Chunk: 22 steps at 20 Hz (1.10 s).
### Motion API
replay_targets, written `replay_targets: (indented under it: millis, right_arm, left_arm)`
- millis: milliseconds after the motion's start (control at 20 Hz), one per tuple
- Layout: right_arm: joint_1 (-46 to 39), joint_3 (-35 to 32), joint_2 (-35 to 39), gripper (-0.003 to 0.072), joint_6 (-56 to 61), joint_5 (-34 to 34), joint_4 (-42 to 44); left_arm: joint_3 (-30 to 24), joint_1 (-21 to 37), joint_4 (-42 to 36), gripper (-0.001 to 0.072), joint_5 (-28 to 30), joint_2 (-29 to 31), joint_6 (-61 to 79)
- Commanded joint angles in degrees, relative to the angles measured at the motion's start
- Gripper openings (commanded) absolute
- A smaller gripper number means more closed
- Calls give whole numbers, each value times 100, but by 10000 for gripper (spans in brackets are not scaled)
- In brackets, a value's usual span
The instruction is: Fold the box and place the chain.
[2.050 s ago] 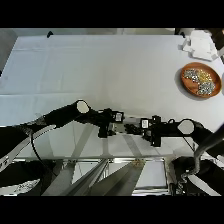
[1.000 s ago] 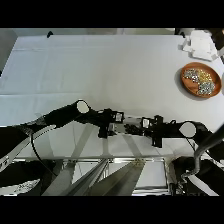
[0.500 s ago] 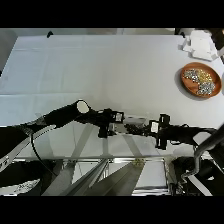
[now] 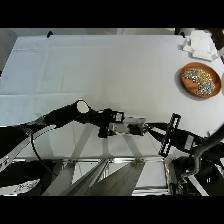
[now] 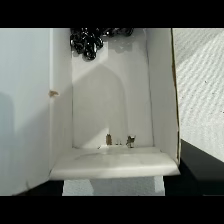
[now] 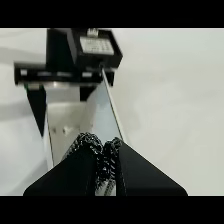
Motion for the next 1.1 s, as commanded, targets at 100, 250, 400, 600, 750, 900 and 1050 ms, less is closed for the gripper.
replay_targets:
  millis: [100, 250, 400, 600, 750, 900, 1050]
  right_arm:
    - [7, 2, -136, 12, -1036, -654, 1860]
    - [7, 4, -208, 12, -1598, -774, 2625]
    - [7, 4, -219, 12, -1910, -855, 2949]
    - [7, 4, -219, 12, -2610, -984, 3866]
    - [7, 9, -219, 12, -3117, -968, 4642]
    - [7, 103, -219, 12, -3309, -876, 4913]
    - [7, 280, -219, 12, -3316, -828, 5038]
  left_arm:
    - [2, 2, 2, 335, 2, 0, 0]
    - [2, 2, 2, 335, 0, 0, 0]
    - [2, 2, 2, 335, 0, 0, 0]
    - [2, 2, 0, 335, 0, 0, 0]
    - [2, 2, 2, 335, 0, 0, 0]
    - [2, 2, 2, 335, 0, 0, 0]
    - [2, 2, 2, 335, 0, 0, 0]
